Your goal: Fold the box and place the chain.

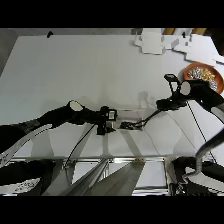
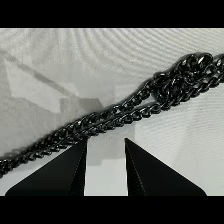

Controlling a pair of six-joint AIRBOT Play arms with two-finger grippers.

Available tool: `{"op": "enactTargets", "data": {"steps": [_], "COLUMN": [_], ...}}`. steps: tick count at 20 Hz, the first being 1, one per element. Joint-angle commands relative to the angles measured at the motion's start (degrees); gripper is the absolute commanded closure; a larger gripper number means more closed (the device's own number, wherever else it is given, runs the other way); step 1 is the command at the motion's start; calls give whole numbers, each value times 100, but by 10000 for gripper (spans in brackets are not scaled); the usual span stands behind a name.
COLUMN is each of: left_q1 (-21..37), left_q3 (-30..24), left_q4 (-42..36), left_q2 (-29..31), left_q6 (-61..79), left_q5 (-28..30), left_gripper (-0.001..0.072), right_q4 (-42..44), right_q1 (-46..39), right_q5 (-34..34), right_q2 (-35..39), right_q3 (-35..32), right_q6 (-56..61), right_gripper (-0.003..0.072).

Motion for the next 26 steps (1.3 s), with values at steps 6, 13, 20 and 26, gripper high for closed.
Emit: {"op": "enactTargets", "data": {"steps": [6,13,20,26], "left_q1": [2,2,2,2], "left_q3": [0,0,0,0], "left_q4": [2,2,2,2], "left_q2": [0,0,0,0], "left_q6": [2,2,2,2], "left_q5": [0,0,0,0], "left_gripper": [437,437,437,437], "right_q4": [-116,-142,-144,-142], "right_q1": [-2,-2,-2,-2], "right_q5": [-33,-83,-184,-181], "right_q2": [-245,-280,-280,-282], "right_q3": [-2,-2,-2,-2], "right_q6": [101,98,101,98], "right_gripper": [457,482,530,600]}}
